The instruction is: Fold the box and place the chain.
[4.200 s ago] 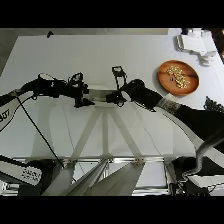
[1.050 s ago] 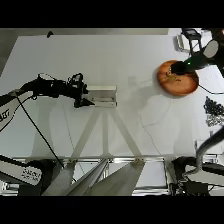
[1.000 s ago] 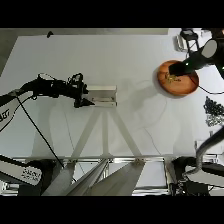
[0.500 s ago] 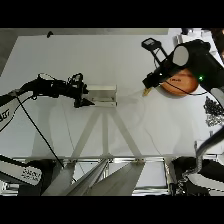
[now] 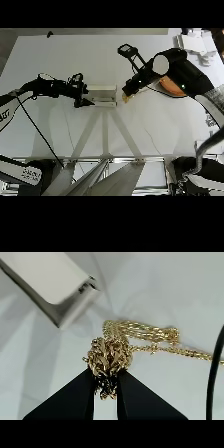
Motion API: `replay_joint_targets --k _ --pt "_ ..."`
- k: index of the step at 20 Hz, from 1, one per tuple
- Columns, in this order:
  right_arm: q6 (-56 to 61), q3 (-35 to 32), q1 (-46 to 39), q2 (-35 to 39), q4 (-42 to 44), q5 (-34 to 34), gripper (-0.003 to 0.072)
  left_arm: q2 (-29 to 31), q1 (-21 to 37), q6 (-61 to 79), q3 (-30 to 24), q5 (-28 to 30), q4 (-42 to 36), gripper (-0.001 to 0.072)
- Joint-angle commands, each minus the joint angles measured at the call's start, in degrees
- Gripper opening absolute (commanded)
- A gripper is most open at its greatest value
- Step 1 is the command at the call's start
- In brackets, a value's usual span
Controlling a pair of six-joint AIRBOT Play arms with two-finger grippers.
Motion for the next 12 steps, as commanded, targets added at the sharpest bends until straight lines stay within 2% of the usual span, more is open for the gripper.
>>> replay_joint_targets --k 1,4,12 --pt "-1.5 0.0 0.9 -0.7 6.5 -3.8 0.0012 0.0 0.0 0.0 0.0 0.0 0.0 0.0375" --pt "-2.1 0.0 0.9 -1.2 11.3 -7.6 0.0013 0.0 0.0 0.0 0.0 0.0 0.0 0.0375" --pt "-14.2 0.0 0.9 -5.9 30.7 -10.9 0.0011 0.0 0.0 0.0 0.0 0.0 0.0 0.0375"
